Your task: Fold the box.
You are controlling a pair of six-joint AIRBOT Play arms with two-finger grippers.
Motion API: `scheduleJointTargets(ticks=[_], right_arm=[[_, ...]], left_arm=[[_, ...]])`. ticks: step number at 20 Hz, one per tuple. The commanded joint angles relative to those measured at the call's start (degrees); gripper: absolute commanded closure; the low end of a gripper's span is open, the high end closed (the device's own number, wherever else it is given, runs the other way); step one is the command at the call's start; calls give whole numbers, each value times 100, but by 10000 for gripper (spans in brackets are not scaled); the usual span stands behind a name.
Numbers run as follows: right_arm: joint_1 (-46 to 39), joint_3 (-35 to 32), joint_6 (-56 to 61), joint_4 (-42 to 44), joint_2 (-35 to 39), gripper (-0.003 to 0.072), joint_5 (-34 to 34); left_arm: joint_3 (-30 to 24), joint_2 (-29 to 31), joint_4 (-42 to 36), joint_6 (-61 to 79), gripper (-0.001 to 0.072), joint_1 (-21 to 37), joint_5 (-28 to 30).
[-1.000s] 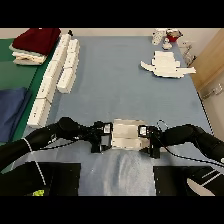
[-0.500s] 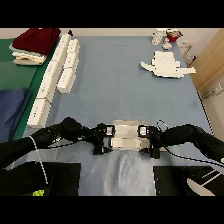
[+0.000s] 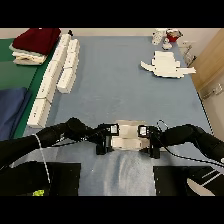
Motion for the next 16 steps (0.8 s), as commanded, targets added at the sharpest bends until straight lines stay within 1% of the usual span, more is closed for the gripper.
scheduleJointTargets(ticks=[1,2,3,16], right_arm=[[4,4,2,0,2,178,0],[4,4,2,0,2,178,0],[4,4,2,0,2,178,0],[4,4,2,0,2,178,0]], left_arm=[[13,-15,76,-105,19,-20,11],[13,-15,76,-103,138,-24,7],[13,-15,83,-103,175,-59,20],[13,-13,118,-201,175,-85,31]])
